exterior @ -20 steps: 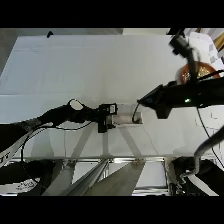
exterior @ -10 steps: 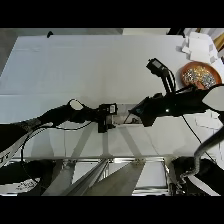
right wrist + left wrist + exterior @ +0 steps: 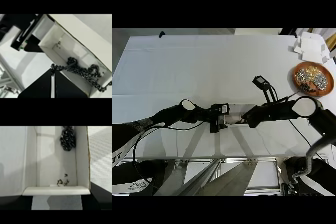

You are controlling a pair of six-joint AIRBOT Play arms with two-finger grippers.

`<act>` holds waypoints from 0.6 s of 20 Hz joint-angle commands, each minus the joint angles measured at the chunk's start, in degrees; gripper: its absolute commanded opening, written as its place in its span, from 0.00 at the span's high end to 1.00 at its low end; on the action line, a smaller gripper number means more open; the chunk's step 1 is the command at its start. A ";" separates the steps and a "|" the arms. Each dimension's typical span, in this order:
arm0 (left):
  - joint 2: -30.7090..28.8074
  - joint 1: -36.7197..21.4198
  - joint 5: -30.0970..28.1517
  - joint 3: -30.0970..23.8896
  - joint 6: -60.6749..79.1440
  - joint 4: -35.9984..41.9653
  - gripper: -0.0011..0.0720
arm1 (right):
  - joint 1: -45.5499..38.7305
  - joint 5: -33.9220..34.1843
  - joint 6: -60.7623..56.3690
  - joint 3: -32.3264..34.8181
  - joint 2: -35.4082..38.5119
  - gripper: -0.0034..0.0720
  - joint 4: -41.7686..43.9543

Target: Fold the box and place the chain.

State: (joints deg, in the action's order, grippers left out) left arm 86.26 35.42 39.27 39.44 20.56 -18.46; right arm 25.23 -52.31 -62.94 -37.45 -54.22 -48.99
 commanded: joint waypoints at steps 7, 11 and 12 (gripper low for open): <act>-0.02 0.02 0.00 0.00 0.00 0.00 0.53 | 3.08 5.66 1.55 1.57 -6.10 0.94 -0.11; -0.02 0.02 0.00 0.00 0.00 0.00 0.53 | 3.08 8.31 1.53 1.57 -6.10 0.81 -0.68; -0.02 0.02 0.00 0.00 0.00 0.00 0.53 | 3.08 8.72 1.53 1.57 -6.10 0.80 -0.68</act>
